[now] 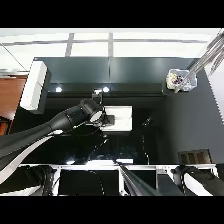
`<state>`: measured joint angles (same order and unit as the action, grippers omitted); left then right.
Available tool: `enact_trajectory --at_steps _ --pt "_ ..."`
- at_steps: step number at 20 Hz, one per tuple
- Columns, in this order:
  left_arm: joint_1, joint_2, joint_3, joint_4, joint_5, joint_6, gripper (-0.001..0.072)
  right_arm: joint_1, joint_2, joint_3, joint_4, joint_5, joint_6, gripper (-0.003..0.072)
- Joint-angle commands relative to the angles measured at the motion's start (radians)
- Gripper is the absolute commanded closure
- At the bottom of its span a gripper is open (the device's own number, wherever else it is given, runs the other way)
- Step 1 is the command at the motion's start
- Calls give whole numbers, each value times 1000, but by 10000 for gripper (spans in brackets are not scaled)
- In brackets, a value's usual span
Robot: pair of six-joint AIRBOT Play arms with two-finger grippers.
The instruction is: Fold the box and place the chain.
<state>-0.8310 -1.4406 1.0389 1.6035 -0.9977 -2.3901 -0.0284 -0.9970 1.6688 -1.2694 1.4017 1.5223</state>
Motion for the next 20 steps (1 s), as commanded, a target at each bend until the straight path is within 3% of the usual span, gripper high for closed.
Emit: enact_trajectory --at_steps 1,3,7,10,13,20 --pt "0 0 0 0 -1 0 682 104 144 -254 85 27 -51 674" --pt "0 0 0 0 -1 0 682 151 184 -381 181 -11 -50 674" --pt "0 0 0 0 -1 0 682 235 182 -494 429 -150 -50 675" --pt "0 0 0 0 0 0 682 261 175 -496 527 -222 -49 675" --pt "0 0 0 0 0 0 682 261 136 -496 654 -217 -50 675" --pt "0 0 0 0 -1 0 682 293 64 -497 669 -217 -64 674"
